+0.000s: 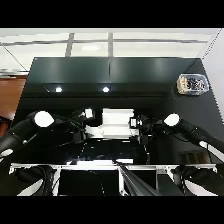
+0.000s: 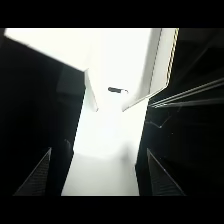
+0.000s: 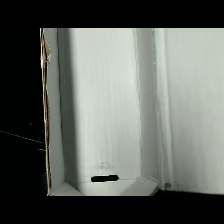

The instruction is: Fold the box and place the chain.

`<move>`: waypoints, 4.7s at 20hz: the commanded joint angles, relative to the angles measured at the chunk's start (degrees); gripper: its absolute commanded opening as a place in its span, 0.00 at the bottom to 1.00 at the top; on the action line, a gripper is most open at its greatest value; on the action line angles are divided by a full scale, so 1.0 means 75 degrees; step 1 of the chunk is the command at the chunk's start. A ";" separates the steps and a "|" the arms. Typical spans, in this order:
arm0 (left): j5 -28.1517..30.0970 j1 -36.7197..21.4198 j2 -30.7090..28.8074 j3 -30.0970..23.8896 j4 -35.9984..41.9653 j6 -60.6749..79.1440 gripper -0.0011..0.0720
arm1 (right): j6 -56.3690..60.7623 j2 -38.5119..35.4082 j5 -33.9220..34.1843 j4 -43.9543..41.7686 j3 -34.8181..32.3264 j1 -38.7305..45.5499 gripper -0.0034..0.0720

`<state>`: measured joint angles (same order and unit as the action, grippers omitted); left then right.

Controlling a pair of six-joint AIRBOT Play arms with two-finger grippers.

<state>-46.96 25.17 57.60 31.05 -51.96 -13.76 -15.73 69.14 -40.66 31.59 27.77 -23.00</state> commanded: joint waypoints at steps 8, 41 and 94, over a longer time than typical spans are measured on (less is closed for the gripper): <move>0.1262 0.1521 0.1043 0.0038 0.0431 0.0382 0.54 | 0.0003 0.0006 0.0000 -0.0003 0.0000 -0.0006 0.62; 0.1670 0.1644 0.1623 0.0090 0.2168 0.0414 0.66 | 0.0003 0.0006 0.0000 -0.0003 0.0000 -0.0006 0.62; -0.1868 -0.1122 0.2186 0.0729 0.3226 -0.5761 0.88 | 0.0006 0.0006 0.0000 -0.0003 0.0000 -0.0006 0.62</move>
<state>-59.99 13.93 74.02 33.56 -23.99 -51.66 -15.70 69.17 -40.64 31.59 27.77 -23.00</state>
